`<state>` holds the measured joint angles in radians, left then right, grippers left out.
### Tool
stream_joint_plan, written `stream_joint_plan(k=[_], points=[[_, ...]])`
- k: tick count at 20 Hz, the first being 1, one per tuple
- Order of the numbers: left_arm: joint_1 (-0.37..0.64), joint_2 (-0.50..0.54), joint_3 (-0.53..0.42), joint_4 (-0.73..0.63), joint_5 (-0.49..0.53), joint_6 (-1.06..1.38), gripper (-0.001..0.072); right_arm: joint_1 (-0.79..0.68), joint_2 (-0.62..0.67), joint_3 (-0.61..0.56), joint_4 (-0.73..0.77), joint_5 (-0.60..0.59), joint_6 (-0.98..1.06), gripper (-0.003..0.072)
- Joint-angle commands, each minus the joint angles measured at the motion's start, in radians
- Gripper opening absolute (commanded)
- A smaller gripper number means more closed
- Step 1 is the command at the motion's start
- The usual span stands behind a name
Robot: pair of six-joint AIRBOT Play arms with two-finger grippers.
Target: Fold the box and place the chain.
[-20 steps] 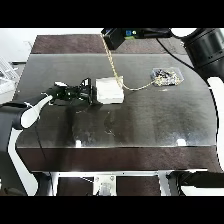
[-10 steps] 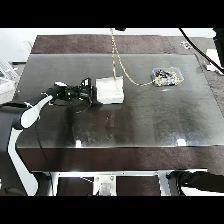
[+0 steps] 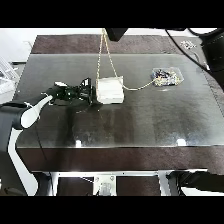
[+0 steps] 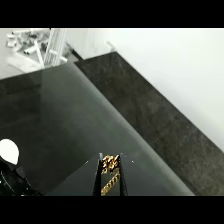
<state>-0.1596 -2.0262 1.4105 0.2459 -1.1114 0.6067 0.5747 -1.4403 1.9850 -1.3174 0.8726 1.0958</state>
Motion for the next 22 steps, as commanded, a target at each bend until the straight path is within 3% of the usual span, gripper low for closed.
stream_joint_plan(k=[1,5,11,17,22], points=[[0.000,0.000,0.000,0.000,0.000,0.000,0.0417,-0.012,-0.031,-0.018,-0.007,0.017,0.008,0.0002],[0.000,0.000,0.000,0.000,0.000,0.000,0.0416,-0.024,-0.048,-0.038,-0.006,0.073,0.039,0.0002],[0.000,0.000,0.000,0.000,0.000,0.000,0.0417,-0.024,-0.048,-0.198,0.003,0.123,0.082,0.0002],[0.000,0.000,0.000,0.000,0.000,0.000,0.0417,-0.058,-0.053,-0.436,0.013,0.009,0.107,0.0002],[0.000,0.000,0.000,0.000,0.000,0.000,0.0417,-0.086,-0.113,-0.485,0.095,-0.012,0.099,0.0002]])
